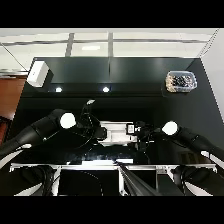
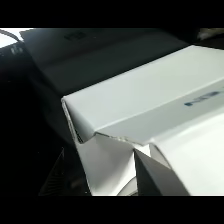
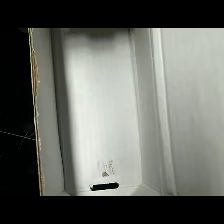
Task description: Fold the box and place the chain.
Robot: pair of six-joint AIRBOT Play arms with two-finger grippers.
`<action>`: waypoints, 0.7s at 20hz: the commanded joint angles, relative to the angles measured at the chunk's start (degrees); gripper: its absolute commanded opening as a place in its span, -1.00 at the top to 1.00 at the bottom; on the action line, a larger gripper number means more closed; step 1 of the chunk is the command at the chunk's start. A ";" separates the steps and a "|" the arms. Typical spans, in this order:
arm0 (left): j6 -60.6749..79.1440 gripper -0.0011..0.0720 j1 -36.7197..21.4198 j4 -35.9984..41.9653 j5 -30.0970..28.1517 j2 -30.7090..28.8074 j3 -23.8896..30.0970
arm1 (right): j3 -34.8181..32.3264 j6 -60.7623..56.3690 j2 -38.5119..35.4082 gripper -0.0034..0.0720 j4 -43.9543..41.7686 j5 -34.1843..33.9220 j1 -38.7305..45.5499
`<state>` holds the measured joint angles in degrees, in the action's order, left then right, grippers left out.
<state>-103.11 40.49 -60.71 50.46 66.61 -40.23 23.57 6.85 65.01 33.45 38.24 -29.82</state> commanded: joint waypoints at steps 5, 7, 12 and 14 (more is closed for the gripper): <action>-9.92 -0.36 5.11 -8.09 0.00 1.07 -1.92 | -0.02 0.00 0.00 -0.37 0.00 0.02 -0.07; -13.16 -0.36 6.86 -12.59 2.89 4.09 -5.09 | -0.02 0.00 0.00 -0.37 0.00 0.02 -0.07; -18.75 0.07 7.41 -15.37 9.44 11.32 -11.52 | -0.02 0.00 0.00 -0.37 0.00 0.02 -0.07; -20.92 0.08 7.39 -15.74 9.38 11.85 -12.09 | -0.02 0.00 0.00 -0.37 0.00 0.02 -0.07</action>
<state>-120.36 47.59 -74.81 57.58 76.40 -50.28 23.57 6.85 65.01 33.45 38.26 -29.82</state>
